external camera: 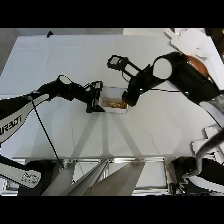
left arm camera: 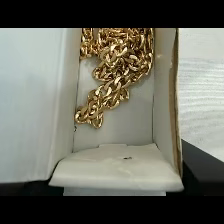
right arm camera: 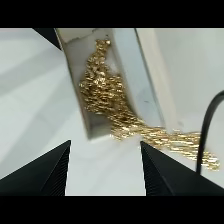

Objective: Fold the box and place the chain.

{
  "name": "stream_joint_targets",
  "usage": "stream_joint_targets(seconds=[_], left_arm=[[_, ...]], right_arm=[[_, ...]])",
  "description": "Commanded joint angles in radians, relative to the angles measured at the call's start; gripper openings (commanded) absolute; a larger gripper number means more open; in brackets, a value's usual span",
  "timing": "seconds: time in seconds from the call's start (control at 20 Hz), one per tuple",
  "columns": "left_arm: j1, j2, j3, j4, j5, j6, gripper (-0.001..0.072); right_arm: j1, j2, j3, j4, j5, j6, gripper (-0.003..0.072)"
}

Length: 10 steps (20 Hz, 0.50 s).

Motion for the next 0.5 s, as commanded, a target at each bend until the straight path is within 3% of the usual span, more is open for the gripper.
stream_joint_targets(seconds=[0.0,0.2,0.4,0.45], left_arm=[[0.0,-0.001,0.0,0.0,0.0,0.0,0.038],[0.0,-0.001,0.0,0.0,0.0,0.0,0.038],[0.0,-0.001,0.0,0.0,0.0,0.0,0.038],[0.0,-0.001,0.0,0.0,0.0,0.0,0.038]], right_arm=[[-0.072,0.061,-0.069,0.0,-0.081,-0.276,0.0491],[-0.168,0.017,-0.21,0.069,-0.108,-0.544,0.049],[-0.262,-0.119,-0.217,0.244,-0.122,-0.746,0.0491],[-0.267,-0.153,-0.217,0.254,-0.134,-0.799,0.0533]])
